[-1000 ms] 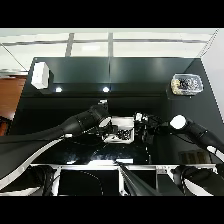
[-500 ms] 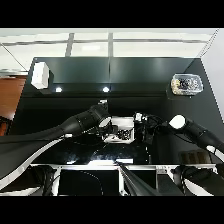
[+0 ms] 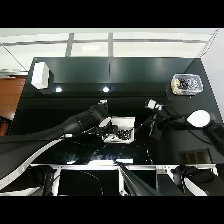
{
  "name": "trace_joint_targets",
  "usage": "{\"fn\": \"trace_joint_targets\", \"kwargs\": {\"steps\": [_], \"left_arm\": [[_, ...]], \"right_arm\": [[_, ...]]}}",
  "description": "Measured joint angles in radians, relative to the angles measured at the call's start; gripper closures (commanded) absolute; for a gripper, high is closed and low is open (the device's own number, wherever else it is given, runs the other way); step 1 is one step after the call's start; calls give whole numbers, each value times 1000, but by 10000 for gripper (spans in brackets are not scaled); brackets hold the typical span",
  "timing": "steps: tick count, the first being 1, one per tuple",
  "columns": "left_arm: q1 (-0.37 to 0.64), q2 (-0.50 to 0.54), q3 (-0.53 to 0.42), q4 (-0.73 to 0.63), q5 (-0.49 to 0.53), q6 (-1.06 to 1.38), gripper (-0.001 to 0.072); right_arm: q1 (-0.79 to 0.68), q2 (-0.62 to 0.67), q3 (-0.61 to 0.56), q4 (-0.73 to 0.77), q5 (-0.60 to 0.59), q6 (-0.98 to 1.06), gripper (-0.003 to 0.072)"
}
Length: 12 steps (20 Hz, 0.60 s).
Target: Fold the box and place the chain.
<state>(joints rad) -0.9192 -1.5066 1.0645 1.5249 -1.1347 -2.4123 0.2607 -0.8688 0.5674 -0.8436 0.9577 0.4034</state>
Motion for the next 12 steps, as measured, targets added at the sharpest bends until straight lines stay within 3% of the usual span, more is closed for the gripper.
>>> {"fn": "trace_joint_targets", "kwargs": {"steps": [6,12], "left_arm": [[0,0,0,0,0,0,682],[0,0,0,0,5,0,682]], "right_arm": [[-20,72,233,162,235,223,641],[29,38,288,277,269,343,640]]}}
